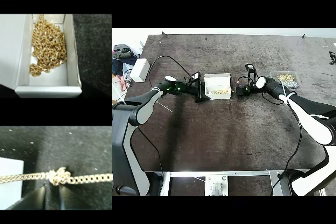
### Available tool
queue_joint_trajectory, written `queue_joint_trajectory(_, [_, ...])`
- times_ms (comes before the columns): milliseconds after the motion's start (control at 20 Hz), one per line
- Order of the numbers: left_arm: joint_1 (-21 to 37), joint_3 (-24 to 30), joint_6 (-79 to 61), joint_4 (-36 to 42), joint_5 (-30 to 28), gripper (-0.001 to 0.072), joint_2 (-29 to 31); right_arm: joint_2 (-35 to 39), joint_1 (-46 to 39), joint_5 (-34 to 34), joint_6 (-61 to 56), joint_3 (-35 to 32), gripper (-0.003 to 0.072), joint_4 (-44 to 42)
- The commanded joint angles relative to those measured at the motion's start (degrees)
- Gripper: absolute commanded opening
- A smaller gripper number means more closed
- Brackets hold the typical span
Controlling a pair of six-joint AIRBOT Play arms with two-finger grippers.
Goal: Fold the box and place the chain.
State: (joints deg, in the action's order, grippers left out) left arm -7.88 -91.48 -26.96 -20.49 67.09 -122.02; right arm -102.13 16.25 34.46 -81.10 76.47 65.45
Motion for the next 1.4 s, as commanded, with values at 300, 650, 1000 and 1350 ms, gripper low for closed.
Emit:
queue_joint_trajectory(300, [0.0, 0.0, 0.0, 0.0, 0.0, 0.0299, 0.0, -0.6, 0.1, -0.7, -0.1, 1.1, 0.0013, 0.1])
queue_joint_trajectory(650, [0.0, 0.0, 0.0, 0.0, 0.0, 0.0299, 0.0, 0.4, 0.0, 1.6, -0.1, 3.7, 0.0142, 0.4])
queue_joint_trajectory(1000, [0.0, 0.0, 0.0, 0.0, 0.0, 0.0299, 0.0, -1.7, -0.6, 1.5, -0.1, 3.7, 0.0224, 1.0])
queue_joint_trajectory(1350, [0.0, 0.0, 0.0, 0.0, 0.0, 0.0299, 0.0, -2.7, -0.8, -0.6, -0.1, 3.7, 0.009, 1.2])
